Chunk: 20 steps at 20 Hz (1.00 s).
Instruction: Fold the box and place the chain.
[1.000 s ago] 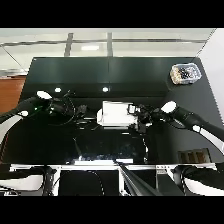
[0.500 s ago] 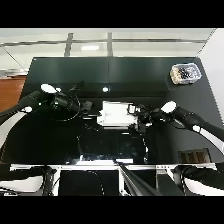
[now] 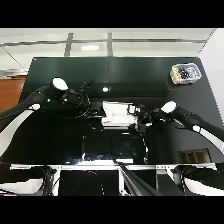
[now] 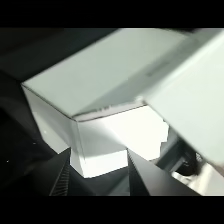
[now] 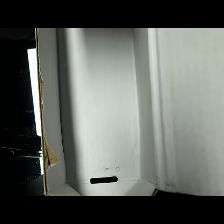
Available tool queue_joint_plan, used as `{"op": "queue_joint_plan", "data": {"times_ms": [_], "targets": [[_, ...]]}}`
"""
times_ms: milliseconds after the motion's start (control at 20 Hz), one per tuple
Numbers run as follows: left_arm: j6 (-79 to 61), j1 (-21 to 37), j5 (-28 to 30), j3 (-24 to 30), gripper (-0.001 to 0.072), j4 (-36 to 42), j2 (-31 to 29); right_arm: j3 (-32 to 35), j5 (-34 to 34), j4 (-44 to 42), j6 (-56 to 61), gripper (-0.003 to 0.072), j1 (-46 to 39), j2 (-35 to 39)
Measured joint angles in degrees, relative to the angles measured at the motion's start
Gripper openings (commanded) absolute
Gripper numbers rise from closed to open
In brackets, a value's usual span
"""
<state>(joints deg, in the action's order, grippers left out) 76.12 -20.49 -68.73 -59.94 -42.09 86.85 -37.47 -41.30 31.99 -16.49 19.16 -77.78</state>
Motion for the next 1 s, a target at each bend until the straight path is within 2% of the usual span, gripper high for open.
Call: {"op": "queue_joint_plan", "data": {"times_ms": [300,700,1000], "targets": [[14.69,-7.19,2.73,-4.09,0.0407,-15.5,0.0,0.0,0.0,0.0,0.0,0.0136,0.0,0.0],[32.24,-14.86,4.61,-5.53,0.0407,-33.33,0.02,0.0,0.0,0.0,0.0,0.0136,0.0,0.0],[40.26,-19.34,2.97,-8.04,0.0407,-41.07,1.09,0.0,0.0,0.02,0.0,0.0136,0.0,0.0]]}}
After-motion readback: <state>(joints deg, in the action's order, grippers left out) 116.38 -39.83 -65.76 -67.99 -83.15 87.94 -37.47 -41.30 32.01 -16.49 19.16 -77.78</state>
